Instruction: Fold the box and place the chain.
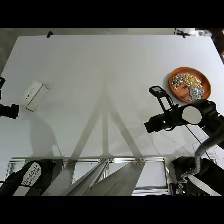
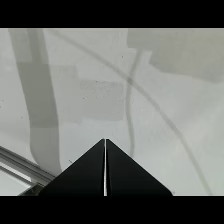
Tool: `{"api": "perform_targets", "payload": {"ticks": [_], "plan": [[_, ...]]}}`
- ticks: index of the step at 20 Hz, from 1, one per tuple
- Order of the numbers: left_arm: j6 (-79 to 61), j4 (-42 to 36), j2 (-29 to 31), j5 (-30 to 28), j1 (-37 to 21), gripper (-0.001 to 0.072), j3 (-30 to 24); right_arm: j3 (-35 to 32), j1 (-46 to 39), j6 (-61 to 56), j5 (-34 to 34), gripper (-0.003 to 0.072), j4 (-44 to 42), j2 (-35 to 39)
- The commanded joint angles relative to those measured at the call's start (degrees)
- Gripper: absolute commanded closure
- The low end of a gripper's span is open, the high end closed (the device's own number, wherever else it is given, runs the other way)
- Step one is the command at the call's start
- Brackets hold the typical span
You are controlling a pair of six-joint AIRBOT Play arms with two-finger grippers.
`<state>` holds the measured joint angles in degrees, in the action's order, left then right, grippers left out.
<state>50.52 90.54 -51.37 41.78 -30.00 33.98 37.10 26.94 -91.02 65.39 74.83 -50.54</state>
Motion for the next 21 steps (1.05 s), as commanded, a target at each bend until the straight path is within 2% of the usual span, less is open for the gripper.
{"api": "perform_targets", "payload": {"ticks": [1,4,7,13,21], "plan": [[9.79,5.31,1.90,8.55,-0.04,0.0017,0.02,0.04,-0.02,-0.02,-0.87,0.0679,-0.04,0.04],[13.18,2.67,1.92,18.99,-0.02,0.0016,0.02,0.04,-0.02,-0.07,0.37,0.0679,-0.02,0.04],[13.14,-1.55,1.92,24.70,-0.02,0.0016,0.02,0.04,-0.02,-0.81,3.43,0.0679,0.26,0.04],[13.14,-1.60,1.92,26.01,-0.02,0.0016,0.02,0.04,-0.04,-7.61,11.45,0.0679,4.00,0.04],[13.14,-1.60,1.92,25.99,-0.02,0.0016,0.02,0.04,-0.04,-7.72,11.98,0.0679,3.15,0.04]]}}
